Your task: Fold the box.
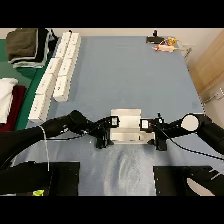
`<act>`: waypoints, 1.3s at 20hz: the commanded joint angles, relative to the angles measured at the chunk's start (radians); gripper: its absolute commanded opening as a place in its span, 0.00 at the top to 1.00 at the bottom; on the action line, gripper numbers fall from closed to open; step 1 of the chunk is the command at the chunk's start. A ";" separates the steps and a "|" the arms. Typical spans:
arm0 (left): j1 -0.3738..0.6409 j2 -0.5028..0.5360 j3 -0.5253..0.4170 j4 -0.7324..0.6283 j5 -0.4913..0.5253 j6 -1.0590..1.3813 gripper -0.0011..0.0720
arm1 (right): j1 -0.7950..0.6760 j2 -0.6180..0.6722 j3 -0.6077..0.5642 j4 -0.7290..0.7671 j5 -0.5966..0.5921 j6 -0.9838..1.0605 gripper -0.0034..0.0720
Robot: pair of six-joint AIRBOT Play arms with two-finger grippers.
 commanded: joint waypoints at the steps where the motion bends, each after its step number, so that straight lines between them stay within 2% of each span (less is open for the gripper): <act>1: 0.000 0.000 0.000 0.000 0.000 0.000 0.27 | -0.006 0.001 0.000 -0.014 -0.018 0.015 0.29; 6: 0.000 0.000 0.000 0.000 0.000 0.000 0.27 | -0.005 -0.011 0.000 0.100 -0.094 -0.071 0.32; 11: 0.000 0.000 0.000 0.000 0.000 0.000 0.27 | 0.002 -0.057 0.000 0.242 -0.082 -0.144 0.66; 12: 0.000 0.000 0.000 0.000 0.000 0.000 0.27 | 0.010 -0.059 0.000 0.243 -0.082 -0.144 0.68; 18: 0.000 0.000 0.000 0.000 0.000 0.000 0.27 | 0.035 -0.085 0.000 0.282 -0.119 -0.164 0.68; 19: 0.000 0.000 0.000 0.000 0.000 0.000 0.27 | 0.044 -0.090 0.000 0.288 -0.126 -0.168 0.68; 20: -0.001 0.000 0.000 0.000 0.000 0.000 0.27 | 0.047 -0.097 0.000 0.293 -0.130 -0.168 0.52; 21: 0.000 0.000 0.000 0.000 0.000 0.000 0.27 | 0.047 -0.100 0.000 0.294 -0.130 -0.167 0.26; 22: -0.001 0.000 0.000 0.000 0.000 0.000 0.27 | 0.047 -0.098 0.000 0.294 -0.128 -0.167 0.15; 25: 0.000 0.000 0.000 0.000 0.000 0.000 0.27 | 0.047 -0.096 0.000 0.279 -0.116 -0.154 0.17; 26: -0.001 0.000 0.000 0.000 0.000 0.000 0.27 | 0.047 -0.091 0.000 0.262 -0.106 -0.130 0.26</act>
